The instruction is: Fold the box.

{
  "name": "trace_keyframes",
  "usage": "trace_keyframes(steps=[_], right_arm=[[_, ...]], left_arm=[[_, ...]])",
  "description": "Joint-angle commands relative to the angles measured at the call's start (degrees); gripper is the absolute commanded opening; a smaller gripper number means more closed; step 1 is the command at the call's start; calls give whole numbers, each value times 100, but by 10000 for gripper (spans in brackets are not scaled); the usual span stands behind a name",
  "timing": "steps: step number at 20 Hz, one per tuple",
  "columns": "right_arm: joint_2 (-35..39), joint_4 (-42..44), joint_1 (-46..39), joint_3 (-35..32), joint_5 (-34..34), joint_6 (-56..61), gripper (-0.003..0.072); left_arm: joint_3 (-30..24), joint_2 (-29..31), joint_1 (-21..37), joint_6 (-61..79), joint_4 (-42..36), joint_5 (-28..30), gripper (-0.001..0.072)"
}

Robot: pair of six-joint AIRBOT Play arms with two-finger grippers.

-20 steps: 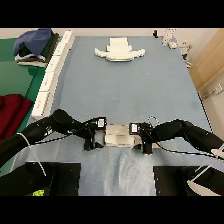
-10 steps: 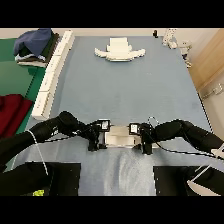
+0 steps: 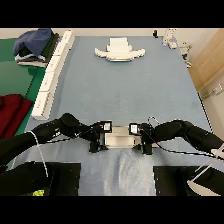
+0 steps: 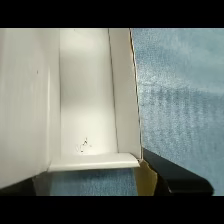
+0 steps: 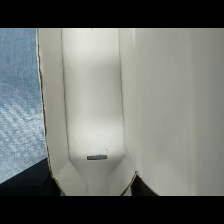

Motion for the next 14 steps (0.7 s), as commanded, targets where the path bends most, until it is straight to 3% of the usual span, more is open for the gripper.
trace_keyframes(steps=[1,7,9,13,14], right_arm=[[4,0,-2,2,4,2,509],[4,0,-2,2,4,2,509],[4,0,-2,2,4,2,509],[4,0,-2,2,4,2,509],[4,0,-2,2,4,2,509]], left_arm=[[9,-17,-131,-186,155,234,687],[9,-20,-162,-332,289,251,684],[9,-22,-162,-367,291,278,521],[9,-22,-162,-426,306,291,534],[9,-22,-162,-442,306,286,652]])
